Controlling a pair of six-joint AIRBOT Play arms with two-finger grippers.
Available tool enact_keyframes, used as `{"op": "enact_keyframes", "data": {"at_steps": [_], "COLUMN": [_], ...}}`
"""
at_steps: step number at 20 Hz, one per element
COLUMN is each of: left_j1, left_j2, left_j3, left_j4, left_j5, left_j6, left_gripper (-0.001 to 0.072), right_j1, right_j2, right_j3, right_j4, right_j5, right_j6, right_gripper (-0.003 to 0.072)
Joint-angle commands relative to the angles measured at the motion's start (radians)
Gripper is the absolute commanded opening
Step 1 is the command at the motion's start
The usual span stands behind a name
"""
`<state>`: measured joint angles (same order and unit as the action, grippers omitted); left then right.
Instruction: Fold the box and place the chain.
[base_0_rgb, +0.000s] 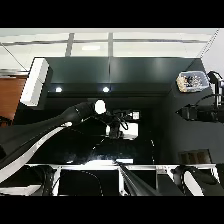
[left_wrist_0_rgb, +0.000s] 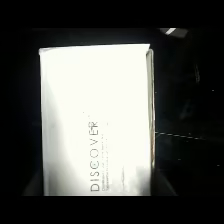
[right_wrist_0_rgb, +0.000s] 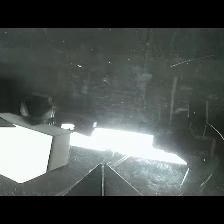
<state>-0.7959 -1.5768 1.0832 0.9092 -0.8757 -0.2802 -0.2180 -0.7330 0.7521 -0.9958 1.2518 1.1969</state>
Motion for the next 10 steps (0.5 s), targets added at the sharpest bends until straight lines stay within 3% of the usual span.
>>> {"op": "enact_keyframes", "data": {"at_steps": [1,5,10], "left_j1": [-0.008,0.102,0.440], "left_j2": [0.013,0.087,0.166], "left_j3": [0.004,0.000,-0.043], "left_j4": [0.167,0.378,0.470], "left_j5": [-0.052,-0.193,-0.437], "left_j6": [-0.143,-0.568,-0.901], "left_gripper": [0.0304,0.0284,0.0284], "right_j1": [0.000,0.000,0.000], "right_j2": [0.001,0.001,0.001], "right_j3": [-0.001,-0.001,-0.001], "right_j4": [0.000,0.000,0.000], "right_j5": [0.000,0.003,0.003], "right_j6": [0.000,0.001,0.000], "right_gripper": [0.0011,0.0011,0.0011]}}
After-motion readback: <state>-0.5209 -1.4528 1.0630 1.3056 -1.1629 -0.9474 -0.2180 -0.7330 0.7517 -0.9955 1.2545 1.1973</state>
